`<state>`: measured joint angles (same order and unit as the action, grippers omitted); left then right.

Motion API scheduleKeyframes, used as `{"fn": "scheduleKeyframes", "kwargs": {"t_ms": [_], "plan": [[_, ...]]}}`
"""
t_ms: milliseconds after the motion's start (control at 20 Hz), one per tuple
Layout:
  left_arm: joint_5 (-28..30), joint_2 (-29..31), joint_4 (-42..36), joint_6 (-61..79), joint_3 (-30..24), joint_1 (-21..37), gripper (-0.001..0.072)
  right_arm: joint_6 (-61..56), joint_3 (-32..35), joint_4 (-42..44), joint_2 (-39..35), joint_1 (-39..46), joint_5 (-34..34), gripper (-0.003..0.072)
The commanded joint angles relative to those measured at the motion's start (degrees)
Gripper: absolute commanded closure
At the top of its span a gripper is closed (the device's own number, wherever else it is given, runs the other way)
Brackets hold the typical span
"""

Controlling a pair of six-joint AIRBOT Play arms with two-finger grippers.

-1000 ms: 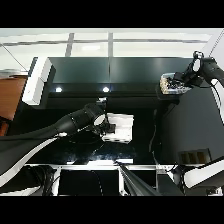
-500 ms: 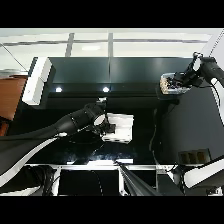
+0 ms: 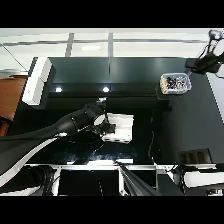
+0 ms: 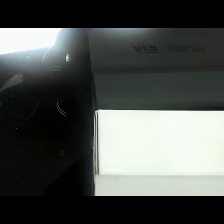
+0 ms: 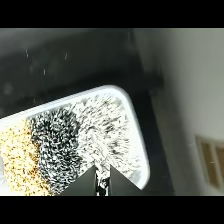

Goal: Fold the box and place the chain.

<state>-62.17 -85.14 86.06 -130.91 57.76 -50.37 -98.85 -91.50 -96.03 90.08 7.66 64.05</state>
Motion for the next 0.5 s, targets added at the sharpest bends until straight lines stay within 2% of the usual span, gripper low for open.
{"fn": "scheduleKeyframes", "kwargs": {"t_ms": [0, 200, 450], "plan": [[0.15, -0.02, -0.02, 0.00, 0.00, -0.02, 0.0676, 2.23, -0.22, 0.33, -6.49, 1.03, -0.92, 0.0651], [0.13, -0.02, -0.02, 0.00, 0.00, -0.04, 0.0676, 7.32, -4.02, 6.21, -12.96, 1.99, 0.17, 0.0650], [0.37, -0.02, 0.00, 0.00, 0.00, -0.04, 0.0677, 10.84, -19.37, 16.74, -16.41, 1.97, 4.57, 0.0650]]}}
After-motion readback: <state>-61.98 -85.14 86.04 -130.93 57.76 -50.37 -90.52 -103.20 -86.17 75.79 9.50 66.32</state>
